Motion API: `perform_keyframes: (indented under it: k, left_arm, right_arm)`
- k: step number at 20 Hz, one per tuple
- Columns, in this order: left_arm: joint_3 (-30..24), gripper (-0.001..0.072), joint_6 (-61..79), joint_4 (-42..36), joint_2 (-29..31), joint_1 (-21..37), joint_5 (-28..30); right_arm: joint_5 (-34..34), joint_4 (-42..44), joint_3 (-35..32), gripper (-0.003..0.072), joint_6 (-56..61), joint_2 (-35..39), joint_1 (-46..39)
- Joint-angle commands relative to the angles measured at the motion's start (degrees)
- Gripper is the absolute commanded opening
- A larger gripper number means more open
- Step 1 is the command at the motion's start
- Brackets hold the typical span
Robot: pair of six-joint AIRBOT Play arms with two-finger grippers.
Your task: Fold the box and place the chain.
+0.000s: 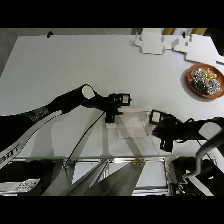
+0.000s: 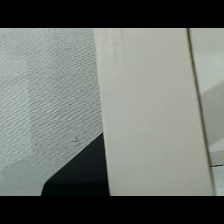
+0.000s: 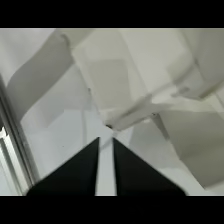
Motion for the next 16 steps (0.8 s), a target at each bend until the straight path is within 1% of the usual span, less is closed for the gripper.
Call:
perform_keyframes:
  k: [1,2,3,4,5,7,9,13,16]
  left_arm:
    - [0.0,0.0005,0.02,0.0,0.04,-0.02,0.04]
    - [-0.02,0.0005,0.0,0.0,0.04,-0.02,0.02]
    - [0.0,0.0005,0.02,0.0,0.04,-0.02,0.02]
    - [0.0,0.0005,0.02,0.0,0.04,-0.02,0.02]
    - [0.0,0.0005,0.02,-0.02,0.04,-0.02,0.02]
    - [0.0,0.0005,0.02,-0.02,0.04,-0.02,0.02]
    - [0.0,0.0005,0.02,0.0,0.04,-0.02,0.02]
    - [0.0,0.0005,0.0,0.0,0.02,-0.02,0.02]
    - [0.0,0.0005,0.02,0.0,0.04,-0.02,0.02]
  right_arm:
    - [-7.56,-2.03,-3.58,0.0382,-5.57,-0.74,4.74]
    - [-9.9,-2.08,-4.98,0.0534,-9.05,-0.61,4.83]
    - [-12.07,-2.05,-6.58,0.0621,-14.97,-0.17,5.25]
    - [-15.06,-2.08,-8.44,0.0635,-20.96,0.66,6.21]
    - [-18.93,-2.12,-10.27,0.0673,-23.61,1.66,7.58]
    - [-26.34,-2.1,-13.29,0.0673,-22.82,2.47,10.4]
    - [-29.66,-2.32,-15.67,0.0673,-22.84,2.29,12.04]
    - [-33.59,-3.93,-16.48,0.0672,-22.86,2.19,11.87]
    - [-34.18,-1.36,-15.54,0.0671,-22.91,2.19,9.14]
